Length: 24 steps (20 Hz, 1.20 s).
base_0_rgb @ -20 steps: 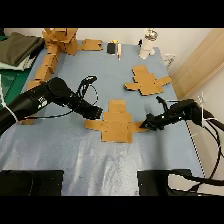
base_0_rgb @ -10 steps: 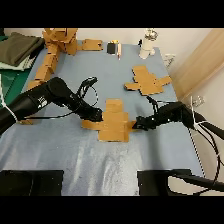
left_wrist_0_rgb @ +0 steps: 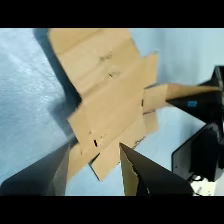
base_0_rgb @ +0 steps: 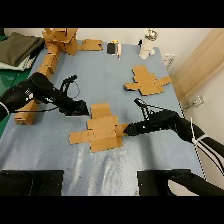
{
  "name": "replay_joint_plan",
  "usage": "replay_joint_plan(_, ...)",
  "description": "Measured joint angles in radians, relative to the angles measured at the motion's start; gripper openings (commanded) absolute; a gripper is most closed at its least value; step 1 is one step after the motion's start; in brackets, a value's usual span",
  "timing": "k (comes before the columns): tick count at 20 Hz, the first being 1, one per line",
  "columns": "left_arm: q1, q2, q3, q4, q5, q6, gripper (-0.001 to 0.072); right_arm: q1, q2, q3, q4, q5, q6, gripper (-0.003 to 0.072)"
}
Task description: Fold the box.
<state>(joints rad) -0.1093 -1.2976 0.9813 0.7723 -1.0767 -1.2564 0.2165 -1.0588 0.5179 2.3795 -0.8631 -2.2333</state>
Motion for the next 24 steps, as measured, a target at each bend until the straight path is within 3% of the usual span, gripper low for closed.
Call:
replay_joint_plan(11, 0.051, -0.240, -0.017, -0.300, -0.010, 0.281, 0.0464, 0.119, 0.064, -0.024, 0.001, 0.055, 0.035, -0.0001)
replay_joint_plan(12, 0.051, -0.251, -0.018, -0.324, -0.011, 0.304, 0.0361, 0.120, 0.064, -0.024, 0.000, 0.056, 0.038, 0.0000)
replay_joint_plan(13, 0.052, -0.259, -0.017, -0.341, -0.011, 0.325, 0.0302, 0.121, 0.064, -0.024, 0.000, 0.057, 0.042, -0.0001)
replay_joint_plan(16, 0.054, -0.272, -0.018, -0.372, -0.015, 0.377, 0.0284, 0.123, 0.065, -0.024, 0.000, 0.059, 0.046, 0.0000)
replay_joint_plan(18, 0.054, -0.275, -0.017, -0.381, -0.011, 0.407, 0.0031, 0.124, 0.065, -0.024, -0.001, 0.059, 0.051, 0.0001)
replay_joint_plan(23, 0.056, -0.279, -0.017, -0.388, -0.013, 0.476, 0.0012, 0.124, 0.065, -0.024, -0.001, 0.057, 0.053, 0.0005)
replay_joint_plan(24, 0.056, -0.279, -0.017, -0.389, -0.017, 0.491, 0.0012, 0.124, 0.065, -0.024, -0.002, 0.053, 0.056, 0.0048)
